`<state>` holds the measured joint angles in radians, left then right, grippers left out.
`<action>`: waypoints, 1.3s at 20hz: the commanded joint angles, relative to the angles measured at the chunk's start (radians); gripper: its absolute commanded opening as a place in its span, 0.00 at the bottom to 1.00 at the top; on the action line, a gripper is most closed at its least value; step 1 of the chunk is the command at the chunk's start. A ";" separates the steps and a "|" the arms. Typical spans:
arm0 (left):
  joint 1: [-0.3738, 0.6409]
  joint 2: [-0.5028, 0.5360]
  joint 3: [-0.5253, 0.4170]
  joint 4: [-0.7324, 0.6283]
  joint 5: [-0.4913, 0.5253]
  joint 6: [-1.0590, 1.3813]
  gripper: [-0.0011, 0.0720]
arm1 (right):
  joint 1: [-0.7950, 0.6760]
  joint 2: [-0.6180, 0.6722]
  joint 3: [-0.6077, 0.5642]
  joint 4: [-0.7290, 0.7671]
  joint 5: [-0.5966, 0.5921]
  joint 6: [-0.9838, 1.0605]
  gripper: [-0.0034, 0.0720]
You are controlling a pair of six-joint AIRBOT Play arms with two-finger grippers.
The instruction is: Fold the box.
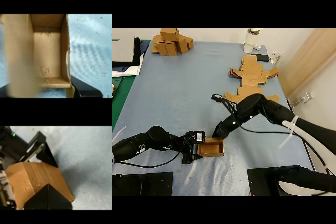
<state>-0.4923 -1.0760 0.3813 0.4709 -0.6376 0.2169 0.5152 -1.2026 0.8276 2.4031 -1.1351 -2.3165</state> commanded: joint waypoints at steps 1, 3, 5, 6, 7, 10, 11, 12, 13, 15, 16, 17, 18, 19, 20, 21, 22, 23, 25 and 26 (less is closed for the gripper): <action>-0.001 0.001 0.000 0.000 0.000 0.000 0.73 | 0.155 0.159 -0.106 -0.189 0.229 -0.048 0.05; 0.000 0.001 0.000 0.000 0.000 0.000 0.73 | 0.246 0.247 -0.180 -0.267 0.355 -0.047 0.05; 0.000 0.001 0.000 0.000 0.000 0.000 0.73 | 0.319 0.302 -0.242 -0.324 0.426 -0.011 0.05; -0.001 0.001 0.000 0.000 0.000 0.000 0.73 | 0.352 0.322 -0.267 -0.356 0.461 0.008 0.05; 0.000 0.001 0.000 0.000 0.000 0.000 0.73 | 0.379 0.336 -0.286 -0.389 0.494 0.023 0.07; 0.000 0.001 0.000 0.000 0.000 0.000 0.73 | 0.432 0.364 -0.294 -0.468 0.542 -0.006 0.66; 0.000 0.001 0.000 0.000 0.000 0.000 0.73 | 0.437 0.373 -0.294 -0.473 0.548 -0.036 0.68; -0.001 0.001 0.000 0.000 0.000 0.000 0.73 | 0.437 0.381 -0.294 -0.473 0.547 -0.070 0.68; 0.000 0.001 0.000 0.000 0.000 0.000 0.73 | 0.437 0.385 -0.294 -0.473 0.542 -0.093 0.70; 0.000 0.001 0.000 0.000 0.000 0.000 0.73 | 0.441 0.386 -0.296 -0.474 0.536 -0.114 0.81; 0.000 0.001 0.000 0.000 0.000 0.000 0.73 | 0.441 0.383 -0.297 -0.473 0.536 -0.129 0.81; -0.001 0.001 0.000 0.000 0.000 0.000 0.73 | 0.441 0.376 -0.297 -0.473 0.537 -0.149 0.81; -0.001 0.001 0.000 0.000 0.000 0.000 0.73 | 0.441 0.369 -0.297 -0.470 0.541 -0.166 0.81; -0.001 0.001 0.000 0.000 0.000 0.000 0.73 | 0.441 0.365 -0.297 -0.466 0.541 -0.180 0.81; -0.001 0.001 0.000 0.000 0.000 0.000 0.73 | 0.447 0.362 -0.297 -0.466 0.542 -0.180 0.81; 0.000 0.001 0.000 0.000 0.000 0.000 0.73 | 0.459 0.360 -0.298 -0.467 0.541 -0.180 0.81; 0.000 0.001 0.000 0.000 0.000 0.000 0.73 | 0.471 0.356 -0.301 -0.469 0.543 -0.180 0.81; 0.000 0.001 0.000 0.000 0.001 0.000 0.73 | 0.479 0.349 -0.305 -0.471 0.543 -0.180 0.81; -0.001 0.001 0.000 0.000 0.000 0.000 0.73 | 0.496 0.330 -0.306 -0.473 0.544 -0.180 0.81; 0.000 0.001 0.000 0.000 0.000 0.000 0.73 | 0.502 0.324 -0.306 -0.478 0.548 -0.179 0.81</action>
